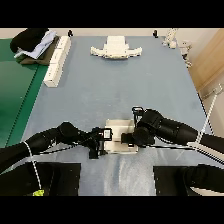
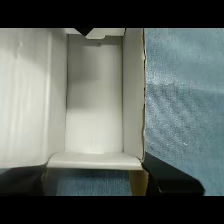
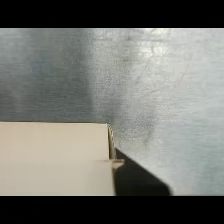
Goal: Fold the box.
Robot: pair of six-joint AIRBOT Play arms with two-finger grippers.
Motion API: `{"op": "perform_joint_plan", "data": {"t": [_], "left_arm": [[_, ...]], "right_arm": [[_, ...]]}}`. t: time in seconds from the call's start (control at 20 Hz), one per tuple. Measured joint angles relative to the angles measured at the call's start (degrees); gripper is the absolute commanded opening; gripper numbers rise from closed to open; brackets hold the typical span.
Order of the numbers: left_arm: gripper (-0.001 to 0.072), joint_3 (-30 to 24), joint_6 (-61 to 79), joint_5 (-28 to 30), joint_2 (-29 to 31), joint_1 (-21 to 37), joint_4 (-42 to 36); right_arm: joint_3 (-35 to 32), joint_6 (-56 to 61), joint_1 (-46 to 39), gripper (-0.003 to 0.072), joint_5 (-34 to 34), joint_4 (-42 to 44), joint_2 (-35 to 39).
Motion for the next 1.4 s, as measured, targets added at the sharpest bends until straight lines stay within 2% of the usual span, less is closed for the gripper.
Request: {"op": "perform_joint_plan", "data": {"t": [0.05,0.3,0.35,0.4,0.45,0.7,0.75,0.8,0.85,1.0,1.15,1.2,1.25,1.3,1.4], "left_arm": [[0.0401,0.0,0.0,0.0,0.0,0.0,0.0],[0.0401,0.0,0.0,0.0,0.0,0.0,0.0],[0.0401,0.0,0.0,0.0,0.0,0.0,0.0],[0.0401,0.0,0.0,0.0,0.0,0.0,0.0],[0.0401,0.0,0.0,0.1,0.0,0.0,-0.1],[0.0401,0.0,0.1,0.0,0.0,0.0,-0.1],[0.0401,0.0,0.1,0.0,0.0,0.0,-0.1],[0.0400,0.0,0.1,0.0,0.0,0.0,-0.1],[0.0400,0.0,0.1,0.0,0.0,0.0,-0.1],[0.0401,0.0,0.1,0.0,0.0,0.0,0.0],[0.0401,0.0,0.1,0.0,0.0,0.0,0.0],[0.0401,0.0,0.1,0.0,0.0,0.0,-0.1],[0.0401,0.0,0.0,0.0,0.0,0.0,0.0],[0.0401,0.0,0.0,0.0,0.0,0.0,0.0],[0.0401,0.0,0.0,0.0,0.0,0.0,0.0]], "right_arm": [[0.0,0.5,0.1,0.0008,-0.4,-0.5,-0.2],[0.2,1.4,0.2,0.0006,-0.3,-0.8,-0.5],[0.2,1.4,0.3,0.0072,-0.3,-0.8,-0.5],[0.2,1.6,0.3,0.0366,0.2,-0.8,-0.5],[0.2,1.5,0.3,0.0503,1.2,-0.7,-0.6],[0.2,1.4,0.3,0.0502,-1.0,-1.0,-0.6],[0.2,1.4,0.3,0.0477,-1.3,-1.0,-0.6],[0.2,1.4,0.3,0.0416,-1.6,-1.2,-0.6],[0.2,1.4,0.3,0.0398,-1.8,-1.2,-0.6],[0.2,1.4,0.3,0.0004,-2.1,-1.4,-0.6],[0.2,1.4,0.3,0.0005,-2.1,-1.4,-0.5],[0.2,1.4,0.3,0.0057,-2.2,-1.4,-0.5],[0.2,1.3,0.3,0.0337,-2.3,-1.4,-0.6],[0.2,1.3,0.3,0.0543,-2.5,-1.6,-0.6],[0.2,1.1,0.3,0.0542,-2.5,-1.6,-0.6]]}}
